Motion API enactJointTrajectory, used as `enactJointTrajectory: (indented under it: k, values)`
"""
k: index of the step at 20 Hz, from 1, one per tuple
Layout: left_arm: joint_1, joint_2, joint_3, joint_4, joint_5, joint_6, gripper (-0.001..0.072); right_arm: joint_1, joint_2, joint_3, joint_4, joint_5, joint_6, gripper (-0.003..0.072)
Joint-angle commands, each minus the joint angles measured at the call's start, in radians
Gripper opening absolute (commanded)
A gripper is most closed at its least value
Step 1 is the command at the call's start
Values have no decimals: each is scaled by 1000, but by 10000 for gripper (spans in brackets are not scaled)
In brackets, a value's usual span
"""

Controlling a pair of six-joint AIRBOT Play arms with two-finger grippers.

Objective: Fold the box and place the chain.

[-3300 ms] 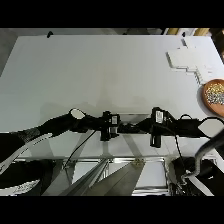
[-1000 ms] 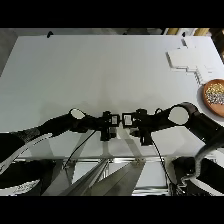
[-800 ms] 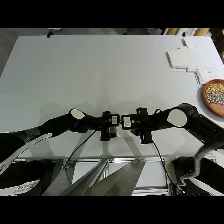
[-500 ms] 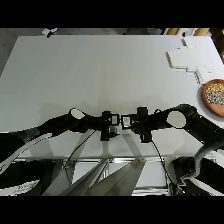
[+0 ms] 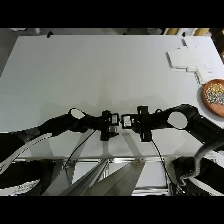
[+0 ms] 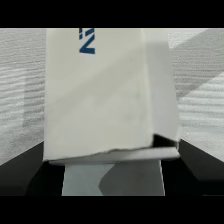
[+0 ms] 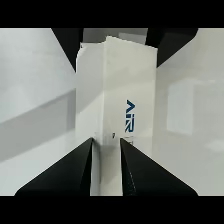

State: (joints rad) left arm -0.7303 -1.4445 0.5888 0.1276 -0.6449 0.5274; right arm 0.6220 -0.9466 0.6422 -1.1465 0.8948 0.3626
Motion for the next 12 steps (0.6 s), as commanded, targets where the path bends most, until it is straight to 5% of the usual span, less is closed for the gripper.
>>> enactJointTrajectory:
  k: [1, 12]
  values:
    - [-1, 1, 0, 0, -2, 0, 204, 1, 17, 1, 1, -5, 0, 155]
    - [-1, 1, 0, 0, -2, 0, 204, 1, -45, 1, 37, 1, 0, 184]
